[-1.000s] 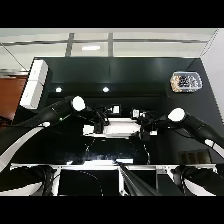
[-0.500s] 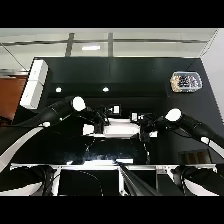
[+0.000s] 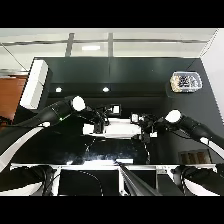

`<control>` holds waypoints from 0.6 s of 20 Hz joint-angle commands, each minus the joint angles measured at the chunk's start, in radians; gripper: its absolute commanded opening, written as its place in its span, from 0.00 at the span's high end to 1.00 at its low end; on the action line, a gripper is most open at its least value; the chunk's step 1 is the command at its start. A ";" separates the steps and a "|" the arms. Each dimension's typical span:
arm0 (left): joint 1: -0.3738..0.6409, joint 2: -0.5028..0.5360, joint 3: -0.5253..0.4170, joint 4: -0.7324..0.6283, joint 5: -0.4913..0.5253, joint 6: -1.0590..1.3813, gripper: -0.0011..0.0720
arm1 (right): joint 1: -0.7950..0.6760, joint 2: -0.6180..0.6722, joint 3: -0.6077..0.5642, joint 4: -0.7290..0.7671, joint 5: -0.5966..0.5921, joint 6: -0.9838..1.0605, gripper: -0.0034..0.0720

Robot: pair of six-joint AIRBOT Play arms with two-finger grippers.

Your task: Fold the box and place the chain.

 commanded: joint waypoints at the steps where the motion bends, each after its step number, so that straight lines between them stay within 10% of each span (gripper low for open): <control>1: 0.001 0.001 0.000 0.000 0.000 0.000 0.95 | 0.002 -0.002 -0.008 0.002 -0.009 -0.004 0.12; 9: 0.001 0.001 0.002 -0.007 -0.002 0.000 0.94 | 0.002 -0.002 -0.008 0.004 -0.009 -0.018 0.31; 12: 0.006 0.031 0.009 0.040 -0.001 -0.008 0.35 | 0.002 -0.001 -0.008 0.004 -0.008 -0.018 0.31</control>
